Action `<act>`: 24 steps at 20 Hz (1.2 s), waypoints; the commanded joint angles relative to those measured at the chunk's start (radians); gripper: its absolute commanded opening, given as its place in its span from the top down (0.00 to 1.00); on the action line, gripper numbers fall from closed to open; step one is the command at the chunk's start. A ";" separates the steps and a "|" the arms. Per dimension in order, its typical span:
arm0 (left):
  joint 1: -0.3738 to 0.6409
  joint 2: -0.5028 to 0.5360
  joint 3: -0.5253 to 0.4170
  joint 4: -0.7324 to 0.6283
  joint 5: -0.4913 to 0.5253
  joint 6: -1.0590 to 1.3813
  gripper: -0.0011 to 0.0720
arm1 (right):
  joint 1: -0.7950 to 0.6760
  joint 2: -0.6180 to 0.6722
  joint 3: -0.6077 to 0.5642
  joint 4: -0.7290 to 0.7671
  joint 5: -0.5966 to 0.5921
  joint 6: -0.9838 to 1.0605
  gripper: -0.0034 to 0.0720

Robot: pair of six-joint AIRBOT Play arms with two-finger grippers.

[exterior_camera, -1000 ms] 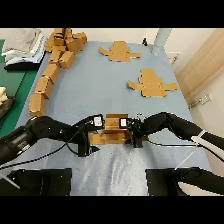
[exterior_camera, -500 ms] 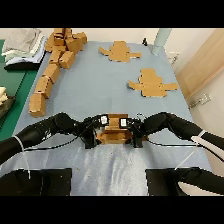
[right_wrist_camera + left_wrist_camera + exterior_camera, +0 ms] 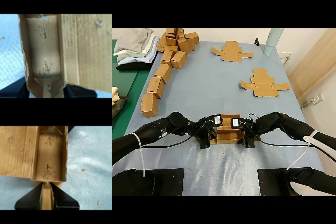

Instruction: Fold the box.

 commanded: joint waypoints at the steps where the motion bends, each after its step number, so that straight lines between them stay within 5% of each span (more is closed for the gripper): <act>1: 0.000 -0.005 0.002 -0.060 -0.010 0.033 0.77 | 0.000 0.000 0.001 0.000 0.000 0.000 0.29; 8: 0.000 -0.041 0.002 -0.182 -0.004 0.130 0.77 | 0.000 0.000 0.001 0.000 0.000 0.000 0.29; 22: 0.000 -0.044 0.001 -0.195 0.002 0.130 0.77 | 0.000 0.000 0.001 0.000 0.000 0.000 0.29; 23: 0.000 -0.044 0.001 -0.194 -0.008 0.130 0.68 | 0.000 0.000 0.001 0.000 0.000 0.000 0.29; 24: 0.000 -0.044 0.001 -0.195 -0.016 0.130 0.38 | 0.000 0.000 0.001 0.000 0.000 0.000 0.29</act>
